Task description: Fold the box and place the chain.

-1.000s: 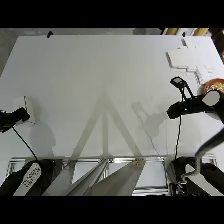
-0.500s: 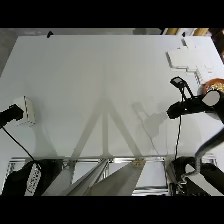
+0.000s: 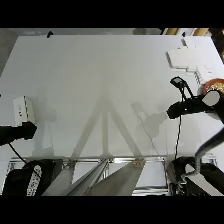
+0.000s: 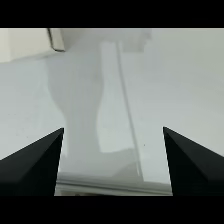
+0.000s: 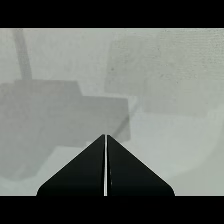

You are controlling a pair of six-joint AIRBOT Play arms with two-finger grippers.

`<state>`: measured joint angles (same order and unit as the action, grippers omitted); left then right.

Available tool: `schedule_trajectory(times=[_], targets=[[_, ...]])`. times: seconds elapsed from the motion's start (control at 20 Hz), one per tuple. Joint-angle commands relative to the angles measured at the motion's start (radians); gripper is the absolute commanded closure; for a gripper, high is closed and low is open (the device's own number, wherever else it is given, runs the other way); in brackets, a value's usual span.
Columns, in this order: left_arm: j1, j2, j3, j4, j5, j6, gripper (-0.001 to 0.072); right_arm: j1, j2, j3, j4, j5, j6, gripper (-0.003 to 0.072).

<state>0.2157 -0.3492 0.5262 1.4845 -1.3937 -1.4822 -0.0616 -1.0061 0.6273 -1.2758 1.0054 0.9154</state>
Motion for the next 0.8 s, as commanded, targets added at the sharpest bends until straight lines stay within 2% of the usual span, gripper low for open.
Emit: schedule_trajectory(times=[0.0,0.2,0.75], targets=[[-0.022,0.010,-0.009,-0.046,-0.041,0.047,0.0020,-0.001,-0.001,0.000,0.000,0.000,0.000,0.0668],[-0.022,0.009,-0.049,-0.078,0.009,0.047,0.0020,-0.001,-0.001,0.000,0.000,0.000,0.000,0.0668],[-0.022,0.009,-0.051,-0.029,0.059,0.106,0.0020,-0.001,-0.001,0.000,0.000,0.000,0.000,0.0668]])
